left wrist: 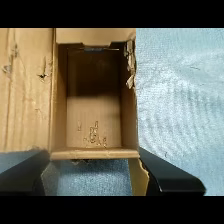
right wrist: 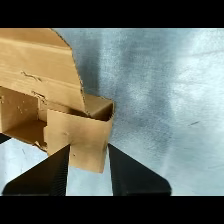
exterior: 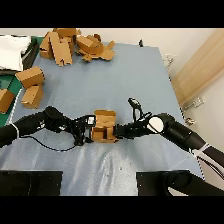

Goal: Fold the box.

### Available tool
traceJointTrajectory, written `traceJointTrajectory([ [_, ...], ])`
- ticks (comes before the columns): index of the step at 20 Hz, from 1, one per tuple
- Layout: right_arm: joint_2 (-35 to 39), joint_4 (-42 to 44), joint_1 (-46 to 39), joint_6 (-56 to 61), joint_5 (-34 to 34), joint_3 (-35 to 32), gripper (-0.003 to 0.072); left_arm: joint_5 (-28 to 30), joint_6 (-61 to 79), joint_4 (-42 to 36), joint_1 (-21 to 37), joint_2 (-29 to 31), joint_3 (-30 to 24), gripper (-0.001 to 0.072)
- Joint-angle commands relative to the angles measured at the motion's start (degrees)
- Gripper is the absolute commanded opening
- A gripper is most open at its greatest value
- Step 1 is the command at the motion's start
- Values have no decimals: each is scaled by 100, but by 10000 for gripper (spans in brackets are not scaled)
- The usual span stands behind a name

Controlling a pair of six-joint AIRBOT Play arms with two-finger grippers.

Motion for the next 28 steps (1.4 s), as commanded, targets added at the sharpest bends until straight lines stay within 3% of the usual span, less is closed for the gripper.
traceJointTrajectory([
  [1,-146,-28,208,557,-503,127,388,0,0,4,4,0,7,451],
  [4,-144,291,205,549,-857,144,388,2,0,4,4,0,7,451],
  [15,-136,-1012,291,1526,387,264,389,2,0,2,4,0,7,451],
  [24,-310,-1119,715,1853,238,321,389,2,0,2,4,-2,7,451],
  [28,-632,-1375,861,1989,385,837,388,4,2,2,4,-2,7,451],
])
